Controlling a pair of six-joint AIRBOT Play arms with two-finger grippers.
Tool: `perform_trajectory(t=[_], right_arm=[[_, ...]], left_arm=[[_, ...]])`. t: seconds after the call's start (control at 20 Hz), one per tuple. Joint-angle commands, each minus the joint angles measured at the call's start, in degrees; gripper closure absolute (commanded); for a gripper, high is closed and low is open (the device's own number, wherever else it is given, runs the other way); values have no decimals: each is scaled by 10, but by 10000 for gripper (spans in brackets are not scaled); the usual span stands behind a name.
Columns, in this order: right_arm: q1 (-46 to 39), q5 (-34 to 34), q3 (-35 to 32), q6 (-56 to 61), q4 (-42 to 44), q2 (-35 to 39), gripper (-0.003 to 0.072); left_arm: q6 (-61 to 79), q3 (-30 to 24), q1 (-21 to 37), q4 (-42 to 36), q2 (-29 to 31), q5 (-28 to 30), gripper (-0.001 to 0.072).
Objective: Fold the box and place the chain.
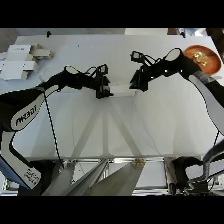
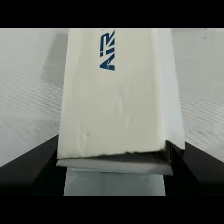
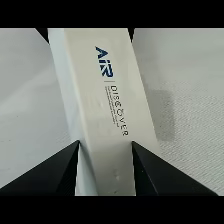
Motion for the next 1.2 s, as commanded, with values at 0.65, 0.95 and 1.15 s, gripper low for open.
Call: perform_trajectory(t=[0.65, 0.95, 1.15], right_arm=[[17, -58, 0, 7, -17, 30, 429], [31, -60, 0, 20, -30, 19, 450], [38, -24, 0, 32, -48, 19, 469]], left_arm=[[2, 0, 0, 1, 0, -3, 314], [2, 0, 0, 1, 0, -3, 314], [2, 0, 0, 1, 0, -3, 314]])
